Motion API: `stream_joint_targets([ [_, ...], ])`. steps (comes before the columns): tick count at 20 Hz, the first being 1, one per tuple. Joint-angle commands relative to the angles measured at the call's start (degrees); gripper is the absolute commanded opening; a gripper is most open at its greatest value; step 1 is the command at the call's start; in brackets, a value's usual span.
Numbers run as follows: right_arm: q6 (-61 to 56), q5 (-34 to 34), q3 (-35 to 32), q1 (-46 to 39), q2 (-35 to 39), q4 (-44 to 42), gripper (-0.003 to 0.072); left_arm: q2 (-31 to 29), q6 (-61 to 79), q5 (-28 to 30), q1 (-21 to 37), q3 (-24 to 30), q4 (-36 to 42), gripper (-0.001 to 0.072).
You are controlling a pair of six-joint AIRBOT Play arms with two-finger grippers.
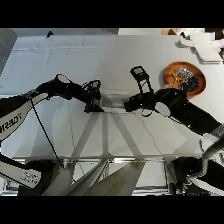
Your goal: Fold the box and place the chain.
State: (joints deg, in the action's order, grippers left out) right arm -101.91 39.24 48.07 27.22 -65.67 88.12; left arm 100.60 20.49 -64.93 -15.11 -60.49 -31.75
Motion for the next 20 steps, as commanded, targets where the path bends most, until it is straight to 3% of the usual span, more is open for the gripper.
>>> stream_joint_targets([
  [1, -0.28, -0.57, 2.95, 1.88, -2.75, -0.02, 0.0004, 0.00, 0.02, -0.02, 0.00, 0.02, -0.02, 0.0257],
  [10, -0.28, -1.36, 15.19, 10.03, -14.58, -0.02, 0.0005, 0.00, 0.02, 0.00, 0.00, 0.02, -0.02, 0.0257],
  [20, -0.28, 2.69, 15.50, 10.14, -18.27, 5.07, 0.0009, 0.00, 0.04, 0.00, 0.00, 0.02, -0.02, 0.0257],
])
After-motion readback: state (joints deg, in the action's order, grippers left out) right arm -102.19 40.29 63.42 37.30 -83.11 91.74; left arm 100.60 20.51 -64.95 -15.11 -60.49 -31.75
